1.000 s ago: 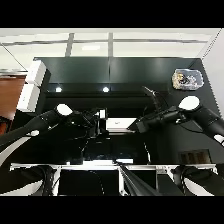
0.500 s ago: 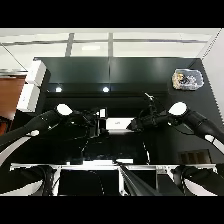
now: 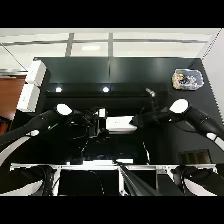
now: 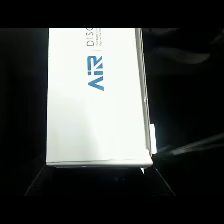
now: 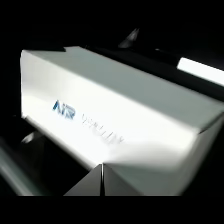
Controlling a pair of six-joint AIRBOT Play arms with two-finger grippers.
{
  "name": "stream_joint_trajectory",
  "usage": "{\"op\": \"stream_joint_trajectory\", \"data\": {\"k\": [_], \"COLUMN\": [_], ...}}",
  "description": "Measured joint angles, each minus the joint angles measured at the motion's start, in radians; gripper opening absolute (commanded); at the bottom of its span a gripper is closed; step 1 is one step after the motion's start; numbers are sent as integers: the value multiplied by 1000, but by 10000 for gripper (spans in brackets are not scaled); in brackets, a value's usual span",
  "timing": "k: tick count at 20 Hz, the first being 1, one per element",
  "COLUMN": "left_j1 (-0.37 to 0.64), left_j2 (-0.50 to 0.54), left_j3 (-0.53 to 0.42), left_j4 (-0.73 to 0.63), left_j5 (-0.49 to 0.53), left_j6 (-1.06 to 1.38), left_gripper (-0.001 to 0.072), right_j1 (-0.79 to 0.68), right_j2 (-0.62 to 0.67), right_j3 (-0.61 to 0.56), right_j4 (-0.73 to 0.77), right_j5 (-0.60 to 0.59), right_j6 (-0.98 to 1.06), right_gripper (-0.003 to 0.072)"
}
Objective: Fold the box and place the chain.
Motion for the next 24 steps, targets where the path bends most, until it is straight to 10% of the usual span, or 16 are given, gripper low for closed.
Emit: {"op": "stream_joint_trajectory", "data": {"k": [5,6,7,16,24], "left_j1": [0,0,0,-37,-127], "left_j2": [0,1,5,94,-136], "left_j3": [0,0,0,159,414], "left_j4": [-2,-2,-2,175,274], "left_j5": [2,3,3,-106,-147], "left_j6": [0,-2,-6,-425,-638], "left_gripper": [409,467,720,715,714], "right_j1": [-141,-178,-217,-504,-534], "right_j2": [84,104,128,264,277], "right_j3": [154,175,192,195,132], "right_j4": [-50,-81,-111,-312,-259], "right_j5": [214,271,311,432,351], "right_j6": [-5,-6,-6,24,21], "right_gripper": [13,13,13,13,13]}}
